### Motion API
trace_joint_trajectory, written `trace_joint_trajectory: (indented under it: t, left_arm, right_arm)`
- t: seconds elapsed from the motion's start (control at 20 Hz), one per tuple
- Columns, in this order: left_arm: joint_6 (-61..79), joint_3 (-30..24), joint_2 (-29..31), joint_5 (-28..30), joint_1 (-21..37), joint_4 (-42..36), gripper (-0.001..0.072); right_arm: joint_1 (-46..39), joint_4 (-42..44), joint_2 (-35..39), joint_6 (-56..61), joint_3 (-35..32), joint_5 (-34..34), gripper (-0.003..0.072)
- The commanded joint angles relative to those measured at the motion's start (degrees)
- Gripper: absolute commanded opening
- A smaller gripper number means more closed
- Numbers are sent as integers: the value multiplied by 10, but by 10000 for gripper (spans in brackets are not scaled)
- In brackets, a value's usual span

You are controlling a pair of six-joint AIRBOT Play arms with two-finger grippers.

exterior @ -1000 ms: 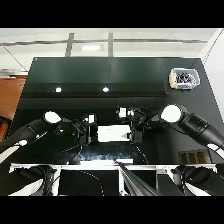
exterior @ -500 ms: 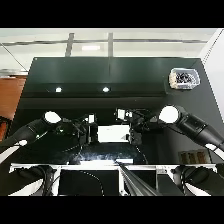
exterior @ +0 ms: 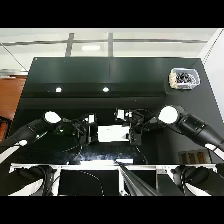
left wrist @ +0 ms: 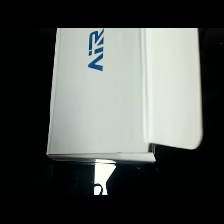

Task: Fold the box and place the chain.

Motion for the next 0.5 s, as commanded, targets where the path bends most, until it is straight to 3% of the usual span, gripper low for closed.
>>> trace_joint_trajectory:
  t: [0.0,0.05,0.3,0.4,0.45]
  left_arm:
    - [0,0,0,0,0,0,464]
    - [0,0,0,0,0,0,464]
    - [0,0,0,0,0,0,464]
    - [0,0,0,0,0,0,464]
    - [0,0,0,0,0,0,464]
  right_arm:
    - [1,-1,-5,15,0,-2,264]
    - [0,1,-5,16,0,-2,183]
    - [0,0,-5,19,0,-2,186]
    - [0,0,-4,24,1,-1,60]
    - [0,0,-5,27,2,0,59]
